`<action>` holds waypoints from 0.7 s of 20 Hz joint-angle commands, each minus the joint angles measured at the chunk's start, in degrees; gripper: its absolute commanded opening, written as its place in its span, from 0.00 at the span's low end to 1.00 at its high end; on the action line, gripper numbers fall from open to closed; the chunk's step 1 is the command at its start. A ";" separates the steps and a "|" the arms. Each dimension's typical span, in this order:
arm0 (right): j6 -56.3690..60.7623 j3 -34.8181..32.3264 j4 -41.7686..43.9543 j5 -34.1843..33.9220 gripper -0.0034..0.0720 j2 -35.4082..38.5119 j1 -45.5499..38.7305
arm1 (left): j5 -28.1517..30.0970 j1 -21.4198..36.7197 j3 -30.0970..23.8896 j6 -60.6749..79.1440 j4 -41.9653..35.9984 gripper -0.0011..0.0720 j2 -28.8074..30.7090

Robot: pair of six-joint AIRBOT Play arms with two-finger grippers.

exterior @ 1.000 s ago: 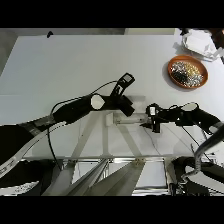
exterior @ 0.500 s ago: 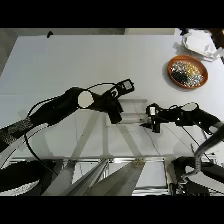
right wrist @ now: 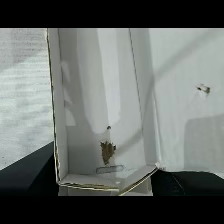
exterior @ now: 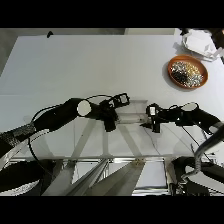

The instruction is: Fold the box and place the chain.

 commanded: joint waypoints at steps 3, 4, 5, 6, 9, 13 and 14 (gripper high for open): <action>0.02 0.02 0.02 0.00 0.58 0.02 0.00 | 2.25 1.18 -5.03 1.92 -1.18 0.17 0.09; 0.02 0.02 0.02 0.00 0.58 0.02 0.00 | 2.25 1.22 -5.18 1.95 -1.11 0.17 0.11; 0.02 0.02 0.02 0.00 0.58 0.02 0.00 | 2.25 1.22 -5.22 2.03 -0.92 0.17 0.13; 0.02 0.02 0.02 0.00 0.58 0.02 0.00 | 2.25 1.25 -5.22 2.21 -0.63 0.17 0.17; 0.02 0.02 0.02 -0.02 0.58 0.02 0.00 | 1.84 2.10 -5.22 2.40 -0.09 0.17 0.68; 0.02 0.02 0.02 0.00 0.58 0.02 0.00 | 0.83 4.48 -5.25 6.95 0.66 0.17 3.37; 0.02 0.02 0.02 0.09 0.58 0.02 0.00 | 0.26 4.76 -5.27 10.27 0.79 0.24 3.50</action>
